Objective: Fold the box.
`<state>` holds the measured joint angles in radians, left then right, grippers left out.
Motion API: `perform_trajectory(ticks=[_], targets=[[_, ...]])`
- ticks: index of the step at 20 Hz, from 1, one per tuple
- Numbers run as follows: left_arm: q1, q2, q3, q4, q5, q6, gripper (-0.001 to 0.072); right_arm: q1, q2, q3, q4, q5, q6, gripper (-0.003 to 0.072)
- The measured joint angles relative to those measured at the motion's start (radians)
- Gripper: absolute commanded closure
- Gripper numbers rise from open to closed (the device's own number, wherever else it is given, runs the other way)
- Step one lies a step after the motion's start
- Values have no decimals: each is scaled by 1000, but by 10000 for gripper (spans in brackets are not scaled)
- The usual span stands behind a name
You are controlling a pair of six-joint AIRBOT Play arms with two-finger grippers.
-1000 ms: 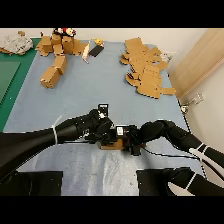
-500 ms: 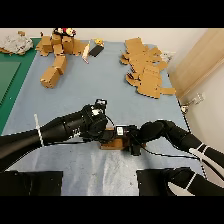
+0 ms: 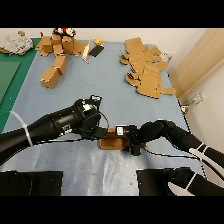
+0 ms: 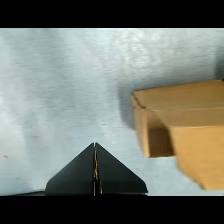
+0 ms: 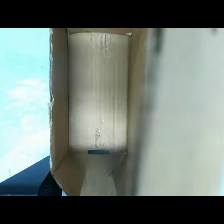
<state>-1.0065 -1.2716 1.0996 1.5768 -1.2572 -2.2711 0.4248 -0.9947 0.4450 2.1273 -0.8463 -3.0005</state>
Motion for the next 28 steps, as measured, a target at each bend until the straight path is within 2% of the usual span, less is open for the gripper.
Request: perform_trajectory(ticks=[3, 8, 10, 21, 22, 23, 28], targets=[[46, 76, -92, -68, 18, 214, 697, 0, 0, 0, 0, 0, 0, 185], [210, 227, -307, -490, 126, 963, 696, 0, 0, 0, 0, 0, 0, 185], [267, 253, -367, -600, 157, 1215, 696, 0, 0, 0, 0, 0, 0, 185], [365, 246, -496, -754, 357, 2069, 693, 0, 0, 0, 0, 0, 0, 185], [377, 246, -509, -771, 373, 2134, 516, 0, 0, 0, 0, 0, 0, 185], [389, 246, -522, -790, 396, 2180, 6, 0, 0, 0, 0, 0, 0, 185], [420, 243, -568, -950, 507, 2313, 14, 0, 0, 0, 0, 0, 0, 185]])
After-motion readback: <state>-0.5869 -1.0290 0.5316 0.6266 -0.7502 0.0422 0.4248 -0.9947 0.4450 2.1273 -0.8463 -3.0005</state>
